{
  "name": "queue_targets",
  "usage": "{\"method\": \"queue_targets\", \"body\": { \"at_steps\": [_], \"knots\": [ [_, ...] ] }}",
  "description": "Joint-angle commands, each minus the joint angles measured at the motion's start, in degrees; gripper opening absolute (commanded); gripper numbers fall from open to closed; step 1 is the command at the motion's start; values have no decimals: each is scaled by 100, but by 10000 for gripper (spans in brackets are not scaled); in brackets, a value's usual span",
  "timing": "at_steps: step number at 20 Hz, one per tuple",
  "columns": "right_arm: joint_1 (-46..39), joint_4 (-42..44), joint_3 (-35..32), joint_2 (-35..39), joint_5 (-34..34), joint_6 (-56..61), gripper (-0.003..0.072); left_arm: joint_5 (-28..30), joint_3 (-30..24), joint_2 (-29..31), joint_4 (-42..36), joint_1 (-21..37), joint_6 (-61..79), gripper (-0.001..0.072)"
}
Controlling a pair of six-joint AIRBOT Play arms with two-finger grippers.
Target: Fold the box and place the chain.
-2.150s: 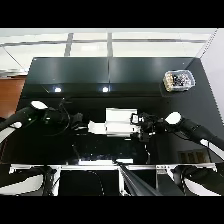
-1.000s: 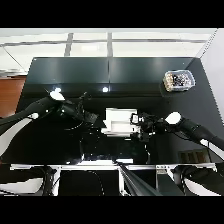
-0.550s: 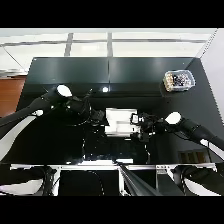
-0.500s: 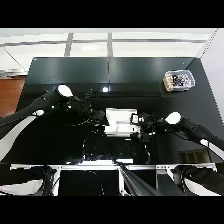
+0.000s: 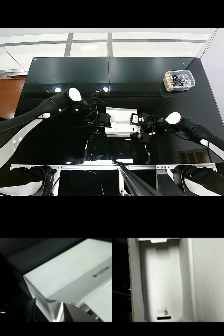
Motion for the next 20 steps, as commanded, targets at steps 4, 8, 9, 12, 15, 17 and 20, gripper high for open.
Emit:
{"method": "queue_targets", "body": {
  "at_steps": [4,8,9,12,15,17,20],
  "knots": [
    [7,0,0,-4,0,-4,187,234,37,-2,1029,-376,-1126,394],
    [7,0,0,-4,0,-4,187,181,411,-2,2376,-846,-2188,394],
    [7,0,0,-4,0,-4,187,151,531,-2,2667,-973,-2470,394],
    [7,0,-2,-4,0,-4,187,-79,813,-9,3084,-1266,-3174,394],
    [7,0,-2,-4,0,-4,187,-138,887,-33,3342,-1475,-3821,394],
    [7,0,0,-4,0,-4,187,-140,890,-116,3370,-1495,-4085,387],
    [7,0,-2,-4,0,-4,187,-212,890,-221,3467,-1515,-4452,353]
  ]
}}
